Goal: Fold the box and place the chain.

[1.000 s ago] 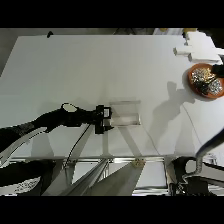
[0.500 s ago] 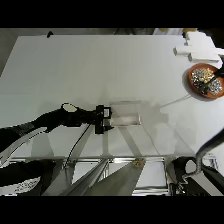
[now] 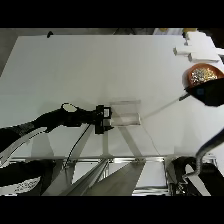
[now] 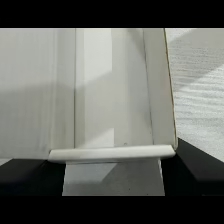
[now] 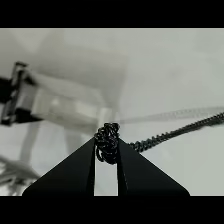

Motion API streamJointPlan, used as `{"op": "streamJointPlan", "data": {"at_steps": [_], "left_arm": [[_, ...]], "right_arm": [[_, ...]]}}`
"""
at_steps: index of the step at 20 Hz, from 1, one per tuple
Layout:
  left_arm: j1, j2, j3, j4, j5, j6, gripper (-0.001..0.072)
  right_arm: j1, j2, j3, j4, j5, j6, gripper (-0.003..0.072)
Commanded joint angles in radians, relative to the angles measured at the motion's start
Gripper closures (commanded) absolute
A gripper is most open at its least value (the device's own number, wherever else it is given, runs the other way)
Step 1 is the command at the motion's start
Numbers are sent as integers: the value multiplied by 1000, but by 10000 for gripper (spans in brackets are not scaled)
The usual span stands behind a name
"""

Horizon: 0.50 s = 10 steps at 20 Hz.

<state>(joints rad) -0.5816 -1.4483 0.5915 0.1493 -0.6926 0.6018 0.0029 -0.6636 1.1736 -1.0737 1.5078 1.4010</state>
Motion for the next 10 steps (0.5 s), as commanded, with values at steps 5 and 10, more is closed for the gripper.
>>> {"op": "streamJointPlan", "data": {"at_steps": [5, 10], "left_arm": [[0, 0, 0, 0, 0, 0, 501], [0, 0, 0, 0, 0, 0, 501]], "right_arm": [[456, 61, -233, 9, -338, 96, 670], [697, -65, -361, -70, -585, 95, 670]]}}
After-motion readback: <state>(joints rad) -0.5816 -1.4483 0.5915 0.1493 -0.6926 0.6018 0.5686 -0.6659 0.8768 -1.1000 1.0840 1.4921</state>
